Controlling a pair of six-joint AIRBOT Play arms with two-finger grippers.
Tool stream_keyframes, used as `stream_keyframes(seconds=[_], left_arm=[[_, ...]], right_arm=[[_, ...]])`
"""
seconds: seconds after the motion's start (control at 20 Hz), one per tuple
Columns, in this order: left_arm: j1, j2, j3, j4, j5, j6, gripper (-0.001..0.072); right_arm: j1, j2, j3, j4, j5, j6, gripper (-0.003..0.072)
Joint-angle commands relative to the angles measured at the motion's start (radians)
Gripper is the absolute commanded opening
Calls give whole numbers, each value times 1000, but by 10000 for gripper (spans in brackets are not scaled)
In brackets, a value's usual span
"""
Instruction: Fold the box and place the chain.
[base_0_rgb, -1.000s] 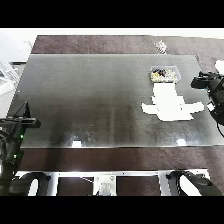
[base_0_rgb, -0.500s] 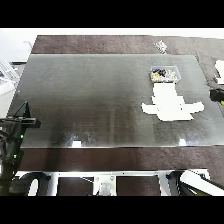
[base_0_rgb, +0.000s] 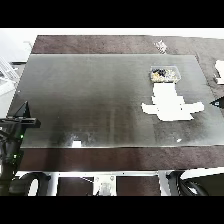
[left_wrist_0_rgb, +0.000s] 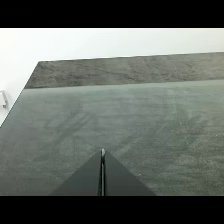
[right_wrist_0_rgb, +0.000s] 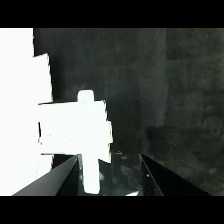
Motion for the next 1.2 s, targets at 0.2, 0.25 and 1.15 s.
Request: stream_keyframes(seconds=[0.2,0.25,1.15], left_arm=[[0,0,0,0,0,0,22],[0,0,0,0,0,0,23],[0,0,0,0,0,0,22]], right_arm=[[105,-220,232,-61,180,21,494],[116,-238,232,-62,179,21,494],[156,-316,232,3,396,-23,7]])
